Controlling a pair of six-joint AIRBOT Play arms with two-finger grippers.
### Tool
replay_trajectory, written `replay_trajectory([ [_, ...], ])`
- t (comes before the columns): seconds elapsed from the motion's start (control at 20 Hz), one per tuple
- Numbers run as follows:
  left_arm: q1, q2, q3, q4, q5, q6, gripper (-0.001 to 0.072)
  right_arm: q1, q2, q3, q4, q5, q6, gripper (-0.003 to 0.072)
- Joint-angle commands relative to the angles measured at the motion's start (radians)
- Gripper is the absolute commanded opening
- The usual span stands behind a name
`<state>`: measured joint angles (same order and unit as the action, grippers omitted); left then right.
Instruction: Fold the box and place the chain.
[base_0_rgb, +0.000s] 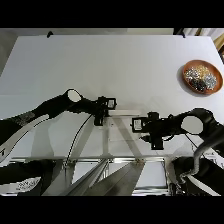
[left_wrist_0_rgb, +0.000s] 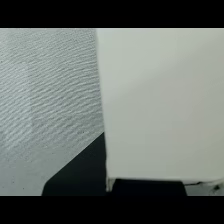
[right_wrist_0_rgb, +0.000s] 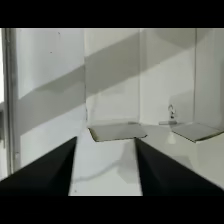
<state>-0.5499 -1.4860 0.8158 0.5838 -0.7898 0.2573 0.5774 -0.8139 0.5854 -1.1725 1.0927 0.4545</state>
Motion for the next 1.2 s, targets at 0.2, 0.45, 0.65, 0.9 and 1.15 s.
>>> replay_trajectory([
  [0.2,0.000,0.001,0.001,0.000,0.000,0.000,0.0011,0.026,-0.007,-0.097,-0.161,-0.147,0.186,0.0650],
  [0.45,0.000,0.001,0.001,0.000,0.000,0.000,0.0011,0.100,-0.007,-0.224,-0.142,-0.325,0.204,0.0650],
  [0.65,0.000,0.001,0.001,0.000,0.000,0.000,0.0011,0.116,-0.011,-0.238,-0.130,-0.408,0.212,0.0650],
  [0.9,0.000,0.001,0.001,0.000,0.000,0.000,0.0011,0.119,-0.011,-0.262,-0.132,-0.465,0.256,0.0648],
  [1.15,0.000,0.001,0.001,0.000,0.000,0.000,0.0011,0.194,-0.011,-0.279,-0.128,-0.466,0.256,0.0644],
])
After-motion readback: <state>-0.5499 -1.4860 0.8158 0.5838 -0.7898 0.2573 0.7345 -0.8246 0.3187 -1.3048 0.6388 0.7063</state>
